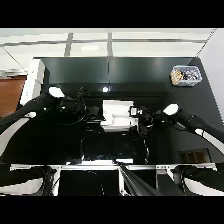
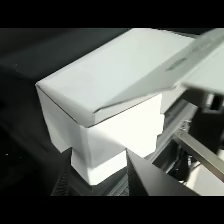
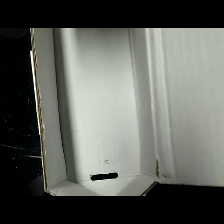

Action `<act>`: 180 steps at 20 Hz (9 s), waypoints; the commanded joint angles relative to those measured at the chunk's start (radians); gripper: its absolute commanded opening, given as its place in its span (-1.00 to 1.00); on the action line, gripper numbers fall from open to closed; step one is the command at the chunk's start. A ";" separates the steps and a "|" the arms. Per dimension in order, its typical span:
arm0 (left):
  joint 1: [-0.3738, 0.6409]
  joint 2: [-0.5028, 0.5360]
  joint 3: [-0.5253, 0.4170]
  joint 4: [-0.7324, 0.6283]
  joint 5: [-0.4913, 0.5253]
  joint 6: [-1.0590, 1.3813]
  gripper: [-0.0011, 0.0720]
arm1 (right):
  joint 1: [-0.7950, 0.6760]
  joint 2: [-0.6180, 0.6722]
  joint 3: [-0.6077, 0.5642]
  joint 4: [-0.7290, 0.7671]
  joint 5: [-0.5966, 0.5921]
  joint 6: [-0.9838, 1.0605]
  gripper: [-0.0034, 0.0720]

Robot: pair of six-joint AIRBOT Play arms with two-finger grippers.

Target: Fold the box and place the chain.

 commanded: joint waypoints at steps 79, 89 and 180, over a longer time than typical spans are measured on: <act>-0.433 -0.175 0.385 0.875 -0.060 -0.961 -0.90 | 0.000 0.001 0.000 -0.001 -0.009 0.071 0.60; -0.433 -0.175 0.385 0.874 -0.060 -0.965 -0.90 | 0.000 0.150 0.000 -0.145 0.045 0.136 0.83; -0.433 -0.177 0.385 0.869 -0.060 -0.964 -0.89 | -0.142 -0.025 0.143 0.056 0.385 1.404 -0.08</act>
